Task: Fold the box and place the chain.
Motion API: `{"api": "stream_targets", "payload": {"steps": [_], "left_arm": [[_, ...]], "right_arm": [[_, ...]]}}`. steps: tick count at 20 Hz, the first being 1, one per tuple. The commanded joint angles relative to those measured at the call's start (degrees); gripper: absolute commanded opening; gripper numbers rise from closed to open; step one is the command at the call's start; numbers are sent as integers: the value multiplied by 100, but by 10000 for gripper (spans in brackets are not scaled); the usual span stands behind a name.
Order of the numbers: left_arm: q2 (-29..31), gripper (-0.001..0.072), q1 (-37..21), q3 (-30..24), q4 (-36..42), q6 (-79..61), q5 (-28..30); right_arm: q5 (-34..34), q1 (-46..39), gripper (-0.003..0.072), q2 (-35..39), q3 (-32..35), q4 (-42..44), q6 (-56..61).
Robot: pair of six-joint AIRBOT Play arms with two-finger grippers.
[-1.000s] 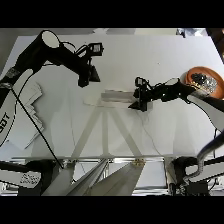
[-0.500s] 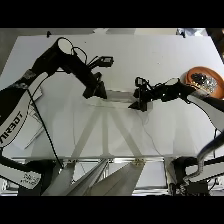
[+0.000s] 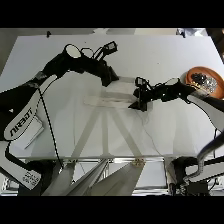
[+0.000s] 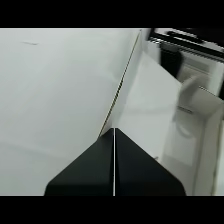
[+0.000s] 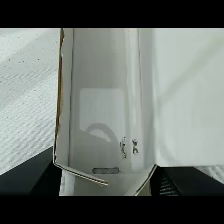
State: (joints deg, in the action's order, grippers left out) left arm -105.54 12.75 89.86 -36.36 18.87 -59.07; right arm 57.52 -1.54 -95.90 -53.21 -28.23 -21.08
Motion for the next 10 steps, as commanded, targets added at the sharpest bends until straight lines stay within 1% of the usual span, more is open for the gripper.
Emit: {"api": "stream_targets", "payload": {"steps": [1, 4, 6, 10], "left_arm": [[-321, 9, 11, -2, -68, 664, 466], [-516, 8, 20, -4, -470, 1064, 138], [-535, 8, 15, -4, -507, 1104, -55], [-470, 8, -15, -2, -452, 1104, -236]], "right_arm": [[2, 2, 381, 0, -2, -2, 2], [2, 2, 381, 0, -2, 0, 2], [2, 2, 381, 0, -2, 0, 2], [2, 2, 381, 0, -2, 0, 2]]}}
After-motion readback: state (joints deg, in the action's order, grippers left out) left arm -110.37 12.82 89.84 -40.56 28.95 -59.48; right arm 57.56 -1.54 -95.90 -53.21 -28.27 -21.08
